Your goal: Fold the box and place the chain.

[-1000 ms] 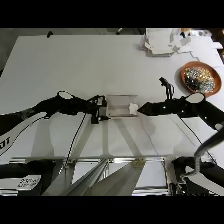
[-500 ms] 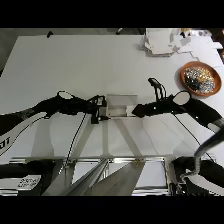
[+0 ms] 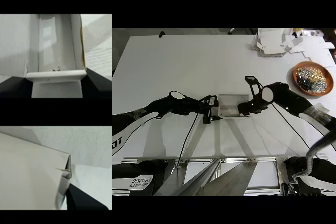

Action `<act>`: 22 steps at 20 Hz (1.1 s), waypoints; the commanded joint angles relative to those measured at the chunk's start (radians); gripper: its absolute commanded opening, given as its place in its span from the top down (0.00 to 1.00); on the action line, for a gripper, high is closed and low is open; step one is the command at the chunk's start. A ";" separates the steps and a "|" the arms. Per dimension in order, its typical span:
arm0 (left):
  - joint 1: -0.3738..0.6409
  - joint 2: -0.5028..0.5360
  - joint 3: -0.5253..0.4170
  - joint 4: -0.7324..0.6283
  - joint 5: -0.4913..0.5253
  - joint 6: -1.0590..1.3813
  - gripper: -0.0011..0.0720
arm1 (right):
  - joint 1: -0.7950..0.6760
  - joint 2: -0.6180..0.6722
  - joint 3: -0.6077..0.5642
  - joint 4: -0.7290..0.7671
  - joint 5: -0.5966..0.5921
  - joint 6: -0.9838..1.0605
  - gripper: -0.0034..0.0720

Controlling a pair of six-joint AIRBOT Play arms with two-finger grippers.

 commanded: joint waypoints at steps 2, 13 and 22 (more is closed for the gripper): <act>0.000 0.000 0.001 0.000 -0.001 0.000 0.74 | 0.069 -0.072 0.089 -0.116 0.077 0.167 0.60; 0.000 0.000 0.001 0.000 -0.001 0.000 0.74 | 0.072 -0.115 0.097 -0.190 0.117 0.270 0.76; 0.000 0.000 0.001 0.000 -0.001 0.000 0.74 | 0.074 -0.142 0.097 -0.208 0.109 0.322 0.76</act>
